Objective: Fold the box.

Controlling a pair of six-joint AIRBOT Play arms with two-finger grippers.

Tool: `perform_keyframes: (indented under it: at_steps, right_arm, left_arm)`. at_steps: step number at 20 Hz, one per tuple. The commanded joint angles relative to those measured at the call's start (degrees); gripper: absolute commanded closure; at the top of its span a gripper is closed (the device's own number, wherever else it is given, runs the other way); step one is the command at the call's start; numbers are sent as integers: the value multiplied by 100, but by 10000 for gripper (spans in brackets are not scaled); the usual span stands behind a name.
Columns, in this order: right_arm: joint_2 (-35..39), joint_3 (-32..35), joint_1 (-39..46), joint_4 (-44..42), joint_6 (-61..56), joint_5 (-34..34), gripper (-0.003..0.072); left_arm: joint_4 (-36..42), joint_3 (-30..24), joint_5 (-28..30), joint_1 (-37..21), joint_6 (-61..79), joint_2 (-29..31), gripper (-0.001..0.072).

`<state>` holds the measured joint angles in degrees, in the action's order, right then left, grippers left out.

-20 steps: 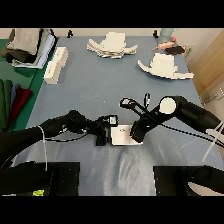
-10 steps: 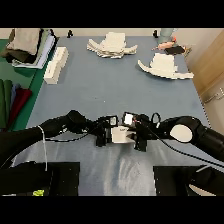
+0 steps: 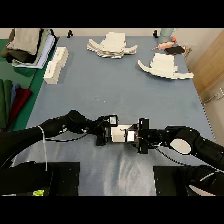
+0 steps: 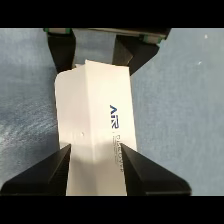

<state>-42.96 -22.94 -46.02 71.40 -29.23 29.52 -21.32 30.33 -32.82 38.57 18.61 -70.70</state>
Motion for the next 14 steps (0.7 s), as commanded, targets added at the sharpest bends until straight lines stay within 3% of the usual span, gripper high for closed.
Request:
perform_keyframes:
  at_steps: [1, 14]
  right_arm:
    - [7, 42, -11, 173, 232, -249, 187]
    - [168, 68, -13, 175, 339, -319, 193]
  left_arm:
    - [-11, 4, -31, -2, 20, 4, 188]
    - [-9, 4, -28, -2, 20, 4, 188]
